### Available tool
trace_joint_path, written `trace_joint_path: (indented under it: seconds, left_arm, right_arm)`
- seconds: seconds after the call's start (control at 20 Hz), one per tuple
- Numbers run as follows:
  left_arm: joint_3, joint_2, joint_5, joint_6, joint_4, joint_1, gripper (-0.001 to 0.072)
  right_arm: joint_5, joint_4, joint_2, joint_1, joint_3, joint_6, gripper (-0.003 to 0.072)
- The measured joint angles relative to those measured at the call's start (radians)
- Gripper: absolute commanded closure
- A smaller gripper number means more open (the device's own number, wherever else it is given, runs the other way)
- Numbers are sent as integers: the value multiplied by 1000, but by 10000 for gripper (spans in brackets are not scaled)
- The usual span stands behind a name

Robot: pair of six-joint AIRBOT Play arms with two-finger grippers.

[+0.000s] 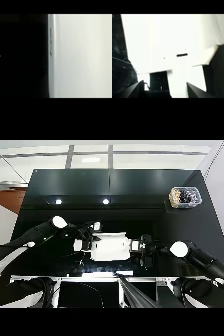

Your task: Fold the box and place the chain.

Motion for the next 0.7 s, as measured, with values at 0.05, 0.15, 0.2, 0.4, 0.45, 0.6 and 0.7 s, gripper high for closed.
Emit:
trace_joint_path:
  seconds: [0.05,0.15,0.2,0.4,0.45,0.6,0.7]
  left_arm:
    - [0,0,0,0,0,0,680]
    - [0,0,0,0,0,0,680]
    - [0,0,0,0,0,0,680]
    - [0,0,0,0,1,0,680]
    - [0,0,0,0,1,0,680]
    - [0,0,0,0,1,0,680]
    - [0,0,0,0,1,0,680]
  right_arm:
    - [0,16,-8,13,0,-21,-17]
    - [-8,57,-27,37,0,-70,-17]
    - [-16,79,-35,50,0,-90,-18]
    - [-90,145,-54,116,4,-132,-17]
    - [-115,158,-56,133,6,-137,-18]
    - [-177,183,-59,154,21,-121,-18]
    - [-203,190,-60,140,46,-92,-18]
